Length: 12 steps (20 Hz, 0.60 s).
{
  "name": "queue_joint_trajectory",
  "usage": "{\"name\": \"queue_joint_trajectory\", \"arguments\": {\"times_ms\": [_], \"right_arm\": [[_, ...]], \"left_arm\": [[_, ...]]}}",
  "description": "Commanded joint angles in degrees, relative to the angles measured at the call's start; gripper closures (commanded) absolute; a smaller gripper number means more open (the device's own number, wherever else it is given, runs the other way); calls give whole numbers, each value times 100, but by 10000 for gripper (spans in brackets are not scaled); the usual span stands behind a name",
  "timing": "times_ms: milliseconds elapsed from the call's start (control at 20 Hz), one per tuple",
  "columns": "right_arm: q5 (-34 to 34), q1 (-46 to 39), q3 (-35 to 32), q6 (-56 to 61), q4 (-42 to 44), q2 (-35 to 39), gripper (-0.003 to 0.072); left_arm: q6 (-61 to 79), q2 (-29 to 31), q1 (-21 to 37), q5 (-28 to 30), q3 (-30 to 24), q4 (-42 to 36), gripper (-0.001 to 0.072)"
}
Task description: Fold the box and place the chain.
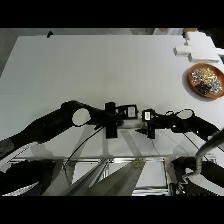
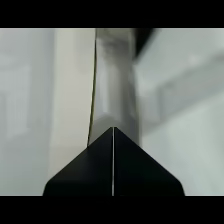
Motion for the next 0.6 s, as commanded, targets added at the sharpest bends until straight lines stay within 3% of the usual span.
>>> {"name": "queue_joint_trajectory", "arguments": {"times_ms": [0, 100, 200, 400, 550], "right_arm": [[4, -2, 2, 0, 0, 0, 275], [4, -4, 2, 0, 0, 0, 275], [4, -2, 2, 0, -2, 0, 275], [4, -2, 2, 0, 0, 0, 275], [4, -2, 2, 0, 0, 0, 275]], "left_arm": [[-835, -302, 87, 1928, 7, -501, 706], [-1080, -573, 208, 2358, 4, -638, 703], [-1075, -903, 313, 2363, 7, -643, 703], [-1075, -1493, 411, 2153, 7, -916, 704], [-1040, -1294, 520, 1746, 7, -743, 702]]}}
